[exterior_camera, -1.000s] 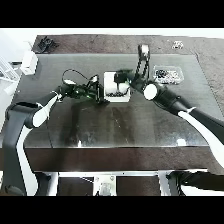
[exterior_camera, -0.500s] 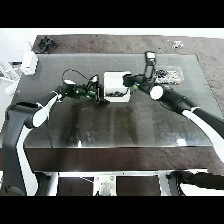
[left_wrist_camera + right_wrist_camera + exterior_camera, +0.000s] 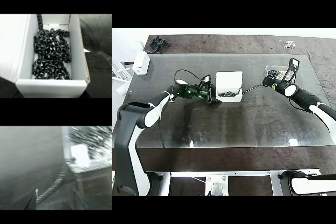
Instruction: Fold the box and place the chain.
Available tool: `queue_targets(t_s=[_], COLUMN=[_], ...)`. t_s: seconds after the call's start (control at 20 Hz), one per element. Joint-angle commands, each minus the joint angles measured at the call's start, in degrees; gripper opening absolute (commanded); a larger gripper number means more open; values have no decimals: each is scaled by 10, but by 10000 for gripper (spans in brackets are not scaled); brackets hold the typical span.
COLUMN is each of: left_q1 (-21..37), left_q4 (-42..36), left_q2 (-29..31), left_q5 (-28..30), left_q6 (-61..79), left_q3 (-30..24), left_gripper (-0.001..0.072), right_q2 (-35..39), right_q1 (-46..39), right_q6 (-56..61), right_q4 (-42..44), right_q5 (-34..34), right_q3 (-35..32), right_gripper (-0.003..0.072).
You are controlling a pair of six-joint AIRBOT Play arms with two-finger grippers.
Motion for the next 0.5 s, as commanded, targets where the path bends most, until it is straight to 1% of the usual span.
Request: queue_targets(t_s=[0.0, 0.15, 0.2, 0.25, 0.35, 0.4, 0.45], left_q1=[0, 0, 0, 0, 0, 0, 0], left_q4=[0, 0, 0, 0, 0, 0, 0], left_q2=[0, 0, 0, 0, 0, 0, 0], left_q5=[0, 0, 0, 0, 0, 0, 1], left_q6=[0, 0, 0, 0, 0, 0, 0], left_q3=[0, 0, 0, 0, 0, 0, 0], left_gripper=[477, 477, 477, 477, 477, 477, 477], right_q2=[-65, -105, -115, -126, -152, -164, -163], right_q1=[-13, -5, -2, 0, 0, 0, 2], right_q6=[20, 22, 25, 26, 26, 23, 21], right_q4=[1, 4, 5, 5, 6, 6, 5], right_q5=[-7, -1, 2, 14, 64, 76, 74], right_q3=[32, 80, 96, 114, 152, 165, 167], right_gripper=[515, 504, 484, 441, 442, 420, 411])
